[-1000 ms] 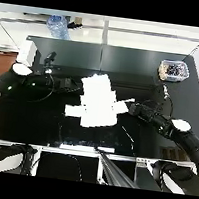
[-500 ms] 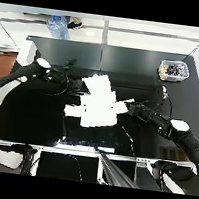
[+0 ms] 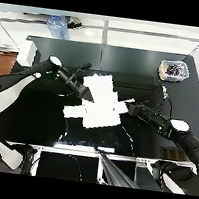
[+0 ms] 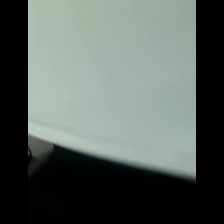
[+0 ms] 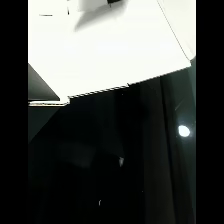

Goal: Fold the box and place the chain.

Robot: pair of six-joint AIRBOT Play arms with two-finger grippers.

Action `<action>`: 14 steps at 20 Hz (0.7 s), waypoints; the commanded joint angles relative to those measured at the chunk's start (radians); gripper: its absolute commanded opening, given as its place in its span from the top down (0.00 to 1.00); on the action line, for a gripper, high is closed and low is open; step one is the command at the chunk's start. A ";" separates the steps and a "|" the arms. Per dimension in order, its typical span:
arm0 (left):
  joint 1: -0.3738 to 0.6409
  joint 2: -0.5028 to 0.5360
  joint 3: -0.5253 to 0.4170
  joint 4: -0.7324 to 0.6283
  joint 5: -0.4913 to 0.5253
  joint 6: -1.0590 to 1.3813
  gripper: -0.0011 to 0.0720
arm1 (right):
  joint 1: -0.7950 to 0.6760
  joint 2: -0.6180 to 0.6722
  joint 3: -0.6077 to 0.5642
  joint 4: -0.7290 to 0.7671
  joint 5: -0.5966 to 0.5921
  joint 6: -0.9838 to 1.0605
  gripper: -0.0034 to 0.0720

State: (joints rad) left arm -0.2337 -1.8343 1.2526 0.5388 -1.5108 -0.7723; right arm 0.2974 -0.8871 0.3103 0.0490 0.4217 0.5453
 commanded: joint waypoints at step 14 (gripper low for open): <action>0.008 -0.025 0.048 0.153 -0.071 -0.001 0.72 | 0.006 -0.001 0.000 0.000 -0.003 0.000 0.93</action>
State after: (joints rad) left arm -0.2256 -1.8584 1.2995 0.6659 -1.5753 -0.7666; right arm 0.3027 -0.8871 0.3103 0.0483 0.4202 0.5453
